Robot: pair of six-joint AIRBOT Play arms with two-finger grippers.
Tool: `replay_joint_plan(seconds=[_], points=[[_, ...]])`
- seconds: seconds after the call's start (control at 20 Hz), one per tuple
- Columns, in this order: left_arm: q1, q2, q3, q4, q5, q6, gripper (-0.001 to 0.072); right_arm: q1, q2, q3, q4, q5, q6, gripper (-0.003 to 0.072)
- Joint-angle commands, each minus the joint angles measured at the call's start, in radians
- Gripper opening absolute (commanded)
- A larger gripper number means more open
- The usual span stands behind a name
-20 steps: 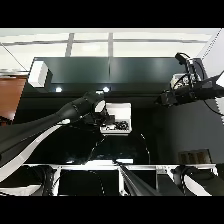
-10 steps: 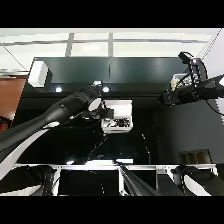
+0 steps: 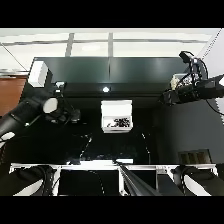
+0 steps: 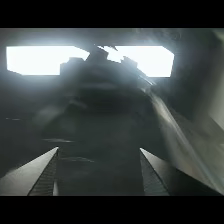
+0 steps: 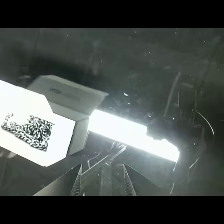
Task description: Fold the box and place the chain.
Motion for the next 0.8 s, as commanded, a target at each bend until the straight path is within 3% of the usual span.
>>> replay_joint_plan(seconds=[0.0,0.1,0.15,0.2,0.3,0.35,0.6,0.75], points=[[0.181,0.016,-0.138,-0.655,0.118,0.888,0.0576,-0.001,0.001,0.0,-0.001,-0.008,0.0,0.0322],[0.17,0.004,-0.15,-0.723,0.097,1.297,0.058,0.0,0.001,0.0,-0.001,-0.009,0.0,0.0323],[0.158,0.003,-0.15,-0.723,0.109,1.431,0.0617,-0.001,0.001,0.0,-0.001,-0.008,0.0,0.0322],[0.145,0.003,-0.15,-0.723,0.13,1.553,0.0713,-0.001,0.001,0.0,-0.001,-0.008,0.0,0.0322],[0.106,-0.002,-0.15,-0.719,0.209,1.768,0.0715,-0.001,0.001,-0.004,-0.001,-0.008,0.0,0.0323],[0.085,-0.008,-0.146,-0.7,0.237,1.819,0.0715,0.0,0.0,-0.008,-0.002,-0.008,0.0,0.0323],[0.084,-0.16,-0.11,-0.775,0.186,2.044,0.0712,0.0,0.0,-0.014,0.002,-0.008,0.005,0.0322],[0.084,-0.216,-0.109,-0.887,0.225,2.108,0.0712,0.0,0.0,-0.014,0.003,0.003,0.009,0.0322]])
